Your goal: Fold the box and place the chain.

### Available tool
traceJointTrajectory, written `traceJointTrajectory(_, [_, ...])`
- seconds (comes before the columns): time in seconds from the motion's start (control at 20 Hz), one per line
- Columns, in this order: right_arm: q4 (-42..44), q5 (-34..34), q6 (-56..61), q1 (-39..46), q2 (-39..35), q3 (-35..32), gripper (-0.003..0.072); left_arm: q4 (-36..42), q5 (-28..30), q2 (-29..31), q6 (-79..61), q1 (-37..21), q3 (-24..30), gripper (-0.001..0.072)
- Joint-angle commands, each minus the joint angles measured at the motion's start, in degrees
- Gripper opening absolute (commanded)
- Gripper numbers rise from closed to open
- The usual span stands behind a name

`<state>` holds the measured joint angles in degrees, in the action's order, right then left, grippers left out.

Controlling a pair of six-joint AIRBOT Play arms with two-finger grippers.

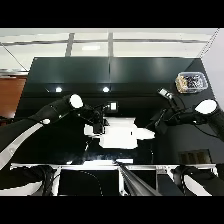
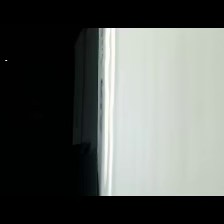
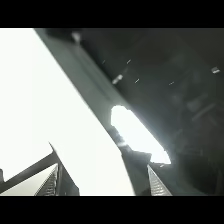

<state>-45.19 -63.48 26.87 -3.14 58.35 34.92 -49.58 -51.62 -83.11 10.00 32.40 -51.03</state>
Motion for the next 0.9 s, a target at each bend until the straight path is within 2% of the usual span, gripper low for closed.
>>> traceJointTrajectory(0.0, [-1.9, -1.1, -2.5, -2.5, 0.0, -1.3, 0.0623, 1.1, -0.3, -0.1, 1.0, 0.0, 1.3, 0.0028])
traceJointTrajectory(0.25, [-2.0, -0.6, -6.6, -9.6, 0.0, -4.9, 0.0623, 1.9, -1.2, -0.1, 0.9, 0.0, 1.3, 0.0028])
traceJointTrajectory(0.45, [-2.3, 5.6, -9.9, -16.4, 0.0, -8.4, 0.0623, 1.9, -1.4, -0.1, 0.9, 0.0, 1.3, 0.0028])
traceJointTrajectory(0.7, [-8.4, 13.9, -11.1, -25.0, 0.0, -9.0, 0.0623, 1.9, -1.4, -0.1, 0.9, 0.0, 1.3, 0.0028])
traceJointTrajectory(0.85, [-8.6, 14.2, -12.4, -27.0, 0.0, -9.0, 0.0623, 1.9, -1.4, -0.1, 0.9, 0.0, 1.3, 0.0028])
